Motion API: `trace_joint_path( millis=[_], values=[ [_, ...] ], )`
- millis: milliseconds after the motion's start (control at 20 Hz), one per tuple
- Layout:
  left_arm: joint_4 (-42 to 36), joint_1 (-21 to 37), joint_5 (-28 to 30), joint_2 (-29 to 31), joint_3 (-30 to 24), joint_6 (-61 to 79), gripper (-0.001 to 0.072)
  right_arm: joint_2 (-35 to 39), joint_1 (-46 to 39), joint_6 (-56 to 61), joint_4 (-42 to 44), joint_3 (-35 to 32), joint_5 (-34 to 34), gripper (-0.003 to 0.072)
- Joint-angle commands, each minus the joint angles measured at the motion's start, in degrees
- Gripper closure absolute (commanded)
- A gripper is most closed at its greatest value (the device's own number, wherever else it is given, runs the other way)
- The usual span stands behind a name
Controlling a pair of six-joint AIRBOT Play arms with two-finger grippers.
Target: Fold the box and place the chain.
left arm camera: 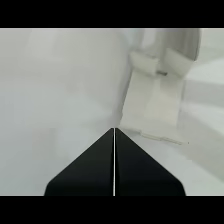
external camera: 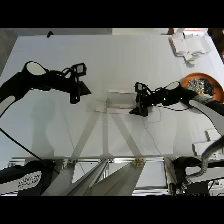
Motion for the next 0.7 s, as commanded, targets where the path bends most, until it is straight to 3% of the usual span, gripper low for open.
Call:
trace_joint_path(
  millis=[0, 250, 350, 650],
  values=[
    [11.8, 1.9, 2.8, 1.2, 0.0, -27.7, 0.0701, 0.0, 0.0, 0.0, 0.0, 0.0, 0.0, 0.0192],
    [11.1, 1.1, 2.7, -1.3, -0.3, -49.3, 0.0704, 0.0, 0.0, 0.0, 0.0, 0.0, 0.0, 0.0192],
    [9.9, 0.0, 2.2, -3.7, -1.0, -51.8, 0.0704, 0.0, 0.0, 0.0, 0.0, 0.0, 0.0, 0.0192],
    [-3.7, -0.6, 5.4, -5.7, -6.3, -51.8, 0.0705, 0.0, 0.0, 0.0, 0.0, 0.0, 0.0, 0.0192]
  ],
)
